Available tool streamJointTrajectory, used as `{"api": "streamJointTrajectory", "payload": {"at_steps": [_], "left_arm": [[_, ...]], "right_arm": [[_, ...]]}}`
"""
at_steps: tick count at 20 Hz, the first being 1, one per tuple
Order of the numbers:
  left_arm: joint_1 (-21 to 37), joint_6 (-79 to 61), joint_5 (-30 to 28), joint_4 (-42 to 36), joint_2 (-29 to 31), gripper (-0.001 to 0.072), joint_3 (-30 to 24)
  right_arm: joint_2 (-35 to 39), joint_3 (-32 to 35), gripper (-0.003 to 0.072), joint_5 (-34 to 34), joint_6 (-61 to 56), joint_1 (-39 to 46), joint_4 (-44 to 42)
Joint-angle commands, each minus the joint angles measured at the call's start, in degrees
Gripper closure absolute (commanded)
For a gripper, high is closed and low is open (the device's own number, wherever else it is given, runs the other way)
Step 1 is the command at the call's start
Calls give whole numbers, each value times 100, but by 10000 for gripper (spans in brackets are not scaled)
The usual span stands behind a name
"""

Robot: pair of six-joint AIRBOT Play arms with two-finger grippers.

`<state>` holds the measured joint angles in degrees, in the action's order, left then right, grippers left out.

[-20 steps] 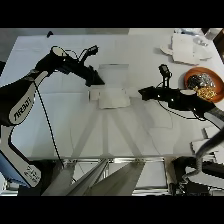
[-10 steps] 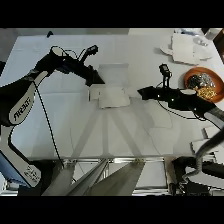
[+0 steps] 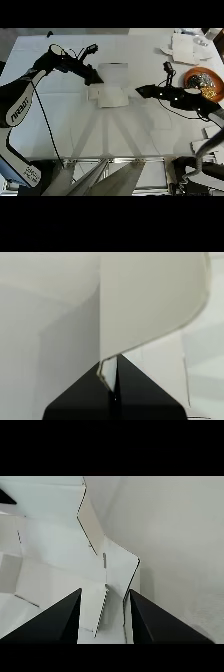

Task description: Fold the box and place the chain.

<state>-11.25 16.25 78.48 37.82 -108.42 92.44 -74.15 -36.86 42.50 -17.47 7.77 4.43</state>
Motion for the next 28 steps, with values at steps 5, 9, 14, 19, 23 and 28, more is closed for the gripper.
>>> {"api": "streamJointTrajectory", "payload": {"at_steps": [5,9,14,19,23,28], "left_arm": [[81,483,573,562,1600,707,-35],[66,22,699,-225,2667,708,-1029],[48,-678,63,-221,2605,702,-2124],[-48,-1611,-236,-267,1897,699,-2133],[-223,-1626,-581,-267,1394,701,-2133],[-391,-1648,-1032,-579,925,700,-2133]], "right_arm": [[1034,-4,348,1530,-693,1926,463],[1102,-4,348,2306,-1128,2581,1606],[1102,-4,349,2505,-1132,2599,2430],[1102,-4,349,2498,-1132,2599,2422],[1102,-4,349,2490,-1128,2599,2422],[1102,-4,350,2409,-1128,2599,2424]]}}
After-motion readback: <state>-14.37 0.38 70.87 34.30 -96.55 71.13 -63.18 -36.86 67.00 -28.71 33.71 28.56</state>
